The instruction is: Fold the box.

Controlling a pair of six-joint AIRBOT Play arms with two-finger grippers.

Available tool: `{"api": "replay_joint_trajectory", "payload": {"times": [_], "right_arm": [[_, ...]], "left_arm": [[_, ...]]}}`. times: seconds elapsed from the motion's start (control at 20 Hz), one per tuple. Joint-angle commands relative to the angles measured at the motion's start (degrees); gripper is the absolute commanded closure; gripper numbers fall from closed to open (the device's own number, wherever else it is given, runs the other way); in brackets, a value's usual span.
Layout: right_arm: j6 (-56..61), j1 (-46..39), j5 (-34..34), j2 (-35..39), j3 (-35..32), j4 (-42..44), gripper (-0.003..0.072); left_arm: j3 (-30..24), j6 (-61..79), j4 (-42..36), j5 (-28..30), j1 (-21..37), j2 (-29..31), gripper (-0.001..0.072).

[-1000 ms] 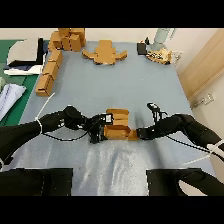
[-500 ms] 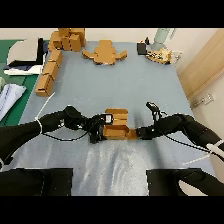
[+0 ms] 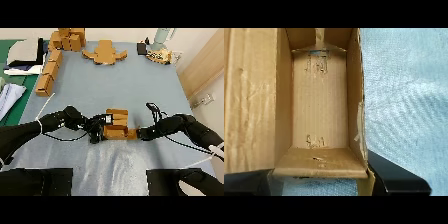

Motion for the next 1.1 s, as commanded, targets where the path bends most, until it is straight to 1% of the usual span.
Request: {"api": "replay_joint_trajectory", "payload": {"times": [0.0,0.1,0.3,0.4,0.5,0.6,0.65,0.7,0.75,1.05], "right_arm": [[0.0,0.0,-1.1,3.0,0.0,0.9,0.0681],[-0.2,0.0,-1.1,3.5,0.0,3.2,0.0679],[-4.8,0.0,-0.5,0.5,0.0,9.6,0.0679],[-7.0,0.0,0.7,-0.3,0.0,11.6,0.0575],[-7.1,0.0,1.3,-0.3,0.5,11.9,0.0574],[-7.1,0.0,0.4,-0.2,1.9,12.0,0.0573],[-7.0,0.0,-0.1,0.1,2.9,12.0,0.0541],[-7.0,0.0,-0.3,0.3,3.7,12.0,0.0428],[-7.0,0.0,-0.3,0.3,4.5,12.0,0.0386],[-6.7,0.2,-0.2,-0.9,4.9,12.0,0.0386]], "left_arm": [[0.0,0.0,0.0,0.0,0.0,0.0,0.0191],[0.0,0.0,0.0,0.0,0.0,0.0,0.0191],[0.0,0.0,0.0,0.0,0.0,0.0,0.0191],[0.0,0.0,0.0,0.0,0.0,0.0,0.0191],[0.0,0.0,0.0,0.0,0.0,0.0,0.0191],[0.0,0.0,0.0,0.0,0.0,0.0,0.0191],[0.0,0.0,0.0,0.0,0.0,0.0,0.0191],[0.0,0.0,0.0,0.0,0.0,0.0,0.0191],[0.0,0.0,0.0,0.0,0.0,0.0,0.0191],[0.0,0.0,0.0,0.0,0.0,0.0,0.0191]]}}
